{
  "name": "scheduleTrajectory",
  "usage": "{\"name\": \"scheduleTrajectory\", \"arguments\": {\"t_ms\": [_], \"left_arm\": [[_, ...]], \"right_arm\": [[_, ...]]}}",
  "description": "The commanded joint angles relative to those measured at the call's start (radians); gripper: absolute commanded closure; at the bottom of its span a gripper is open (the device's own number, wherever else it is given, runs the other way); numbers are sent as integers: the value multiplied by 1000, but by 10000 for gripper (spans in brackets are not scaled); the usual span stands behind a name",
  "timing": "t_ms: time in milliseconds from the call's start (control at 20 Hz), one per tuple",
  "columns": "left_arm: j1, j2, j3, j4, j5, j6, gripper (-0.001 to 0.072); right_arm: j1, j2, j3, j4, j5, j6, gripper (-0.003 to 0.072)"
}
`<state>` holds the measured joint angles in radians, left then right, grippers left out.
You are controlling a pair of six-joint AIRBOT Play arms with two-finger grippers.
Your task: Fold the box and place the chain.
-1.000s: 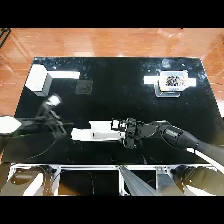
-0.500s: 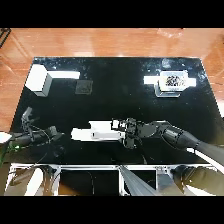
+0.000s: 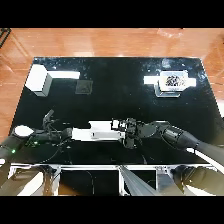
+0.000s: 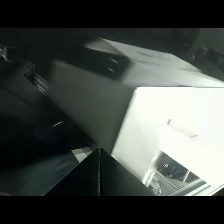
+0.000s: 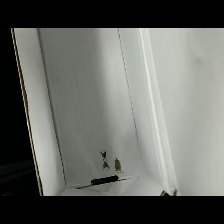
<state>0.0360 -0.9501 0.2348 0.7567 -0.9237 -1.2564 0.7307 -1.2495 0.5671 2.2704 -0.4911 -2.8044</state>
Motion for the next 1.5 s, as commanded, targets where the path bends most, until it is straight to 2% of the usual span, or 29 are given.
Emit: {"name": "scheduleTrajectory", "arguments": {"t_ms": [0, 100, 200, 300, 350, 500, 550, 950, 1450], "left_arm": [[-85, -85, 57, 27, 62, -1, 690], [-85, -120, 97, 29, 17, 58, 689], [-85, -151, 134, 27, -93, 139, 688], [-85, -157, 150, 27, -122, 142, 674], [-84, -157, 159, 26, -134, 142, 584], [-84, -157, 196, 27, -193, 142, 242], [-84, -158, 208, 26, -214, 141, 189], [-86, -158, 232, -114, -252, 158, 186], [-100, -154, 232, -103, -239, 121, 186]], "right_arm": [[1, 0, 0, 0, 1, 0, 500], [1, 0, 0, 0, 1, 0, 500], [1, 0, 0, 0, 1, 0, 501], [1, 0, 0, 0, 2, 0, 500], [1, 0, 0, 0, 3, 0, 500], [1, 0, 0, -1, 2, 0, 500], [1, 0, 0, -1, 3, 0, 500], [1, 0, 0, -1, 16, 0, 500], [1, 0, 0, -1, 18, 0, 500]]}}
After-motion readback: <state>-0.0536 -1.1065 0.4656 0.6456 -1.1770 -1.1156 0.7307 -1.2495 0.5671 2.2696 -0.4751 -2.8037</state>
